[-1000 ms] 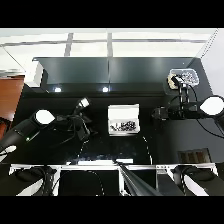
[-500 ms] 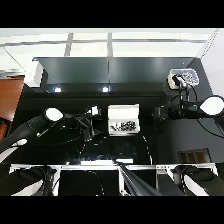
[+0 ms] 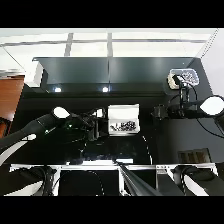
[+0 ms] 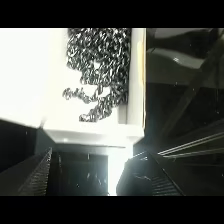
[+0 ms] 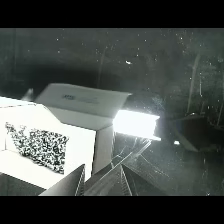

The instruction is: Fold the box and place the chain.

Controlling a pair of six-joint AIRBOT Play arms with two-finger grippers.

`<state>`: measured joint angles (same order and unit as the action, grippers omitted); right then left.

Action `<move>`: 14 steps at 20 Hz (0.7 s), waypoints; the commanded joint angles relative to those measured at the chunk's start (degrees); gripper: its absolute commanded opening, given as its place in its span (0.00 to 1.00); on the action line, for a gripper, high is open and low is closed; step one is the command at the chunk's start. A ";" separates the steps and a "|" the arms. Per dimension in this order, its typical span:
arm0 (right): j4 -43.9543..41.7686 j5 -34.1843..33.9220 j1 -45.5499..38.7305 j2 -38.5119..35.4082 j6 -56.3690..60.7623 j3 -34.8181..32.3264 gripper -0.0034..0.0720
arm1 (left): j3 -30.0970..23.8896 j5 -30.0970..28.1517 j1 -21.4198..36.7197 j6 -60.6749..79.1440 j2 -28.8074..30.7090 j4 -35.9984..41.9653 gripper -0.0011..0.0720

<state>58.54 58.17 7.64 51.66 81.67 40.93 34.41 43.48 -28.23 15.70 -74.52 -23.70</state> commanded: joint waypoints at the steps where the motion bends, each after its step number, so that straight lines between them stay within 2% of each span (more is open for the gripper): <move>1: -0.02 -0.42 0.00 -0.02 -0.02 0.00 0.40 | 1.46 -0.07 -1.01 0.50 -1.55 0.83 0.99; 7: 0.00 -0.61 -0.02 -0.02 -0.04 0.00 0.40 | 1.75 -2.95 -2.51 -1.25 -1.77 0.15 0.99; 14: -0.02 -1.03 0.00 -0.02 -0.02 0.00 0.40 | 1.79 -3.26 -2.60 -1.51 -1.77 0.17 0.99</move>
